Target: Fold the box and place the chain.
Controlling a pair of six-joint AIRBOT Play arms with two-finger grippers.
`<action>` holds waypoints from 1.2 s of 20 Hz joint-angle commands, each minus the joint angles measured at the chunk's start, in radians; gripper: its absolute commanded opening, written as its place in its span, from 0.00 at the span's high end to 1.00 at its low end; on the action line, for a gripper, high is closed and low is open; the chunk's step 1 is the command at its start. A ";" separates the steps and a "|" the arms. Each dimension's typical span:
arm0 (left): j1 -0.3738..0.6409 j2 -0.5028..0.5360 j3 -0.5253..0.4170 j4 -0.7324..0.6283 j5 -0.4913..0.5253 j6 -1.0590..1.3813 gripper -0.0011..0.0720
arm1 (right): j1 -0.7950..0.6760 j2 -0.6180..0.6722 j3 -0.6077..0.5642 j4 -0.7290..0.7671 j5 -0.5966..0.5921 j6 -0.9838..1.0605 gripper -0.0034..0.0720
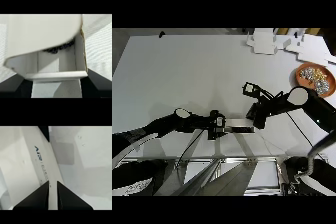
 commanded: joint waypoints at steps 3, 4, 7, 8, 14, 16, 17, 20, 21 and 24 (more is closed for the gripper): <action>0.000 0.000 0.000 0.000 0.000 0.000 0.97 | 0.033 0.057 -0.068 0.023 -0.009 -0.102 0.64; 0.000 0.000 0.000 0.000 0.000 0.000 0.97 | 0.058 0.060 -0.081 0.021 -0.014 -0.115 0.64; 0.000 0.000 0.000 0.000 0.000 0.000 0.97 | 0.119 0.061 -0.094 -0.006 -0.037 -0.129 0.60; 0.000 0.000 0.000 0.000 0.000 0.000 0.97 | 0.126 0.061 -0.094 -0.006 -0.040 -0.129 0.55; 0.000 0.000 0.000 0.000 0.000 0.000 0.97 | 0.127 0.103 -0.094 -0.010 -0.052 -0.144 0.52; 0.000 0.000 0.000 0.000 0.000 0.000 0.97 | 0.127 0.107 -0.095 -0.011 -0.051 -0.156 0.49; 0.000 0.000 0.000 0.000 0.000 0.000 0.97 | 0.127 0.107 -0.096 -0.010 -0.051 -0.156 0.46; 0.000 0.000 0.000 0.000 0.000 0.000 0.97 | 0.127 0.107 -0.108 -0.011 -0.053 -0.163 0.42; 0.000 0.000 0.000 0.000 0.000 0.000 0.97 | 0.127 0.107 -0.108 -0.013 -0.056 -0.163 0.42; 0.000 0.000 0.000 0.000 0.000 0.000 0.97 | 0.127 0.107 -0.108 -0.045 -0.061 -0.162 0.44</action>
